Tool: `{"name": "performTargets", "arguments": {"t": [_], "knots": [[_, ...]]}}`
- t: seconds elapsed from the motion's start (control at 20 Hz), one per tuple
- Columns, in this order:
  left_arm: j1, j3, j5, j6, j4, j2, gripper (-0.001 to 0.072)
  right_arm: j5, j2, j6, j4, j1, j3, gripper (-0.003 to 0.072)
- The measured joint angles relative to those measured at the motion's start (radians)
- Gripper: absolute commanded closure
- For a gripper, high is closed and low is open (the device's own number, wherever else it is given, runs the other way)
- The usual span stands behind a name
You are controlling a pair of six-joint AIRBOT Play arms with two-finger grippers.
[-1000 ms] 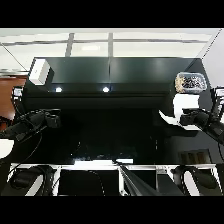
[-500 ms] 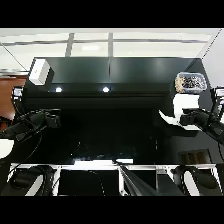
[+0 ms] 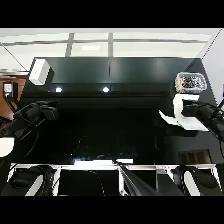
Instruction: Fold the box and place the chain.
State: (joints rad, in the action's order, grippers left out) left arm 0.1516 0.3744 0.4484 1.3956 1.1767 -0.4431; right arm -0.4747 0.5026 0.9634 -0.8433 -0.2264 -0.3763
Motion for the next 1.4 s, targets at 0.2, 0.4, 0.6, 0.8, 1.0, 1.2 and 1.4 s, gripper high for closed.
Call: {"name": "performTargets", "arguments": {"t": [0.2, 0.4, 0.6, 0.8, 1.0, 1.2, 1.4], "knots": [[0.000, 0.000, -0.043, 0.003, -0.023, -0.058, 0.0002, 0.084, 0.156, 0.093, -0.087, -0.076, -0.076, -0.0034], [0.002, 0.000, 0.013, 0.003, -0.032, -0.103, 0.0003, -0.069, 0.463, 0.329, -0.345, -0.261, -0.360, -0.0034], [0.004, 0.000, 0.058, 0.000, -0.035, -0.117, 0.0003, -0.444, 0.784, 0.457, -0.579, -0.434, -0.706, -0.0034], [0.004, 0.000, 0.088, -0.001, -0.037, -0.121, 0.0003, -0.705, 0.983, 0.354, -0.591, -0.526, -0.890, -0.0034], [0.004, 0.000, 0.104, -0.001, -0.037, -0.122, 0.0003, -0.821, 1.084, 0.177, -0.569, -0.554, -0.946, 0.0190], [0.004, 0.000, 0.118, 0.000, -0.038, -0.122, 0.0003, -0.879, 1.121, 0.066, -0.572, -0.567, -0.962, 0.0666], [0.004, 0.000, 0.126, 0.000, -0.038, -0.122, 0.0003, -0.928, 1.128, -0.008, -0.539, -0.575, -0.966, 0.0672]]}}
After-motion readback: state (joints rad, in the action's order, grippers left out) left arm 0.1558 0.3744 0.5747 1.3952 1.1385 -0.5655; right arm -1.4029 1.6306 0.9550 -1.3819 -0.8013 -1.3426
